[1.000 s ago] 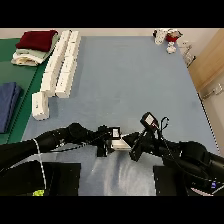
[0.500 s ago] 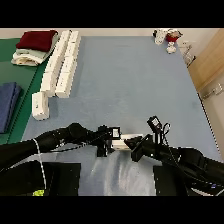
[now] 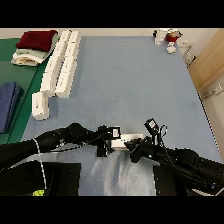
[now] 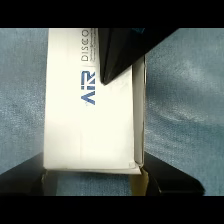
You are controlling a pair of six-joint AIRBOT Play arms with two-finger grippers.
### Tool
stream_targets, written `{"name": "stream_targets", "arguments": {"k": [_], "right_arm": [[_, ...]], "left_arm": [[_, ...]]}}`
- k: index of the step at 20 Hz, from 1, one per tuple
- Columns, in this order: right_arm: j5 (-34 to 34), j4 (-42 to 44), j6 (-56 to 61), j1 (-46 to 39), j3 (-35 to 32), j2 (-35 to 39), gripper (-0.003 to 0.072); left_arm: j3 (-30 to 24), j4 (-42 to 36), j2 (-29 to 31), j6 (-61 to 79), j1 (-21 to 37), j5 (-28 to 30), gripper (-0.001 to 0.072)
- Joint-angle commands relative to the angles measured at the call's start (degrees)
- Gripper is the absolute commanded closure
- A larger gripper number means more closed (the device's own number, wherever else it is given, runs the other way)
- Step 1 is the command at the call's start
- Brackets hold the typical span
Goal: Fold the box.
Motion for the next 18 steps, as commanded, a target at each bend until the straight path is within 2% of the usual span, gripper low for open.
{"name": "stream_targets", "arguments": {"k": [1, 6, 11, 14, 18], "right_arm": [[-1.1, -0.4, 0.0, 0.1, -0.2, -0.7, 0.0675], [-0.5, -0.5, 0.0, 0.1, 0.1, -0.4, 0.0675], [-3.0, -4.5, 0.0, 0.0, 3.4, 4.5, 0.0669], [-11.9, -9.8, 0.0, -0.1, 7.9, 5.9, 0.0668], [-31.6, -13.7, 0.0, -2.6, 17.3, 4.3, 0.0668]], "left_arm": [[0.0, 0.1, 0.1, 0.2, 0.0, 0.0, 0.0397], [0.0, 0.1, 0.1, 0.2, 0.0, 0.0, 0.0396], [0.0, 0.1, 0.1, 0.2, 0.0, 0.0, 0.0396], [0.0, 0.1, 0.1, 0.2, 0.0, 0.0, 0.0396], [0.0, 0.1, 0.1, 0.2, 0.0, 0.0, 0.0396]]}}
